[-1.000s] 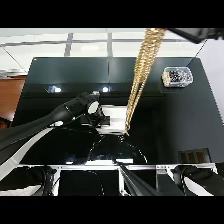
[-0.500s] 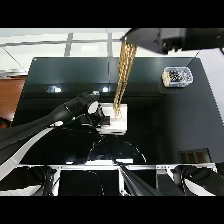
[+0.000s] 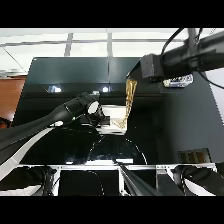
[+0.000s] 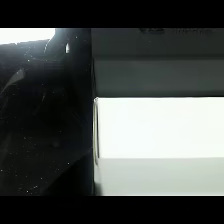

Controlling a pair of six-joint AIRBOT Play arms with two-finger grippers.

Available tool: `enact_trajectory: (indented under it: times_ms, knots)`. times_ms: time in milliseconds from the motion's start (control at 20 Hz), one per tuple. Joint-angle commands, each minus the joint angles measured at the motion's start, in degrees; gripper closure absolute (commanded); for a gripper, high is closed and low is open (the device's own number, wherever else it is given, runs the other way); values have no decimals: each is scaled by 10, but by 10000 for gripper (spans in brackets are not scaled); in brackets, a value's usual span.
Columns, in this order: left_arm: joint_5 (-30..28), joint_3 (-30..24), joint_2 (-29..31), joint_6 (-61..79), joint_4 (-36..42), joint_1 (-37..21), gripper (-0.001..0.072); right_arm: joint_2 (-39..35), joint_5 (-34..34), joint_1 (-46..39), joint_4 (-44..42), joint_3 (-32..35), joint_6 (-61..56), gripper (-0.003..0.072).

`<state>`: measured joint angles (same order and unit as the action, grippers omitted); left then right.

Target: Fold the box and place the chain.

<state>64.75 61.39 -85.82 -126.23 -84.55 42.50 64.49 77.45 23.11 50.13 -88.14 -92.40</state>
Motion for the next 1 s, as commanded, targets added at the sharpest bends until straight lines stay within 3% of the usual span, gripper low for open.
enact_trajectory:
  times_ms: [0, 150, 350, 700, 750, 800, 950]
  knots:
    - [0, 0, 0, 0, 0, 0, 682, 0, -22, 15, -6, 41, -2, 674]
    - [0, 0, 0, 0, 0, 0, 682, 0, -50, 34, -6, 80, -7, 673]
    - [-2, 0, 0, 0, 0, 0, 682, 0, -100, 62, -5, 180, -16, 672]
    - [-2, 0, 0, 0, 0, 0, 682, 1, -240, 65, -2, 335, -18, 669]
    - [-2, 0, 0, 0, 0, 0, 682, 1, -241, 65, -2, 340, -19, 571]
    - [-2, 0, 0, 0, 0, 0, 682, 1, -239, 64, -2, 341, -19, 354]
    - [-7, 0, 0, 0, 0, 0, 682, -1, -221, 43, 0, 338, -18, 340]
